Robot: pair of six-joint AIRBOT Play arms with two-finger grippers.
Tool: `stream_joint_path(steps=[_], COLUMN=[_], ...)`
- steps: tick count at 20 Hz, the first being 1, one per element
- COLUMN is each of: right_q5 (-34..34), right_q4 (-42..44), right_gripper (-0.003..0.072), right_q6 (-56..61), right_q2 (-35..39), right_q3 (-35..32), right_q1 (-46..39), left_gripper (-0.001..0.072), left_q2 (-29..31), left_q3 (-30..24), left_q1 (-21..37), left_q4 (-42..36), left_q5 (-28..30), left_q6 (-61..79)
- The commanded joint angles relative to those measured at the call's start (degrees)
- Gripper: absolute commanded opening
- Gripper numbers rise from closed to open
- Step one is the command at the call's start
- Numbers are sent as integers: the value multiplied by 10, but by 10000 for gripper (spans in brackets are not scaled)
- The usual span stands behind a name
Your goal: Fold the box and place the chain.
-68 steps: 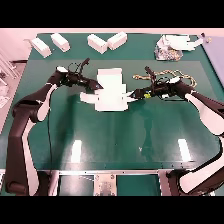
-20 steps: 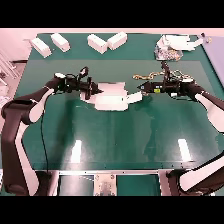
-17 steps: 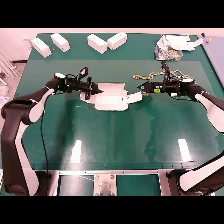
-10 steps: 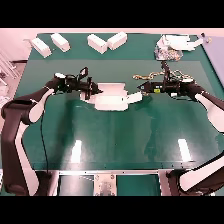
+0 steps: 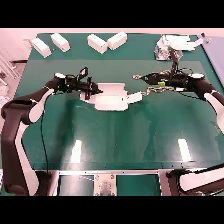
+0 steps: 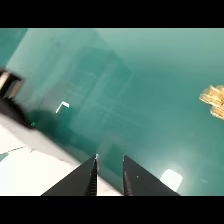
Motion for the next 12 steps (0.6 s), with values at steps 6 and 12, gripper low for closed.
stream_joint_path(steps=[6,12], right_q5=[-130,-184], right_q4=[-28,-29], right_gripper=[250,575], right_q6=[-270,-440], right_q2=[167,132], right_q3=[-191,-220], right_q1=[106,194], left_gripper=[21,21], left_q2=[0,0], left_q3=[0,0], left_q1=[0,0], left_q4=[-2,-2], left_q5=[-1,-1], left_q6=[0,0])
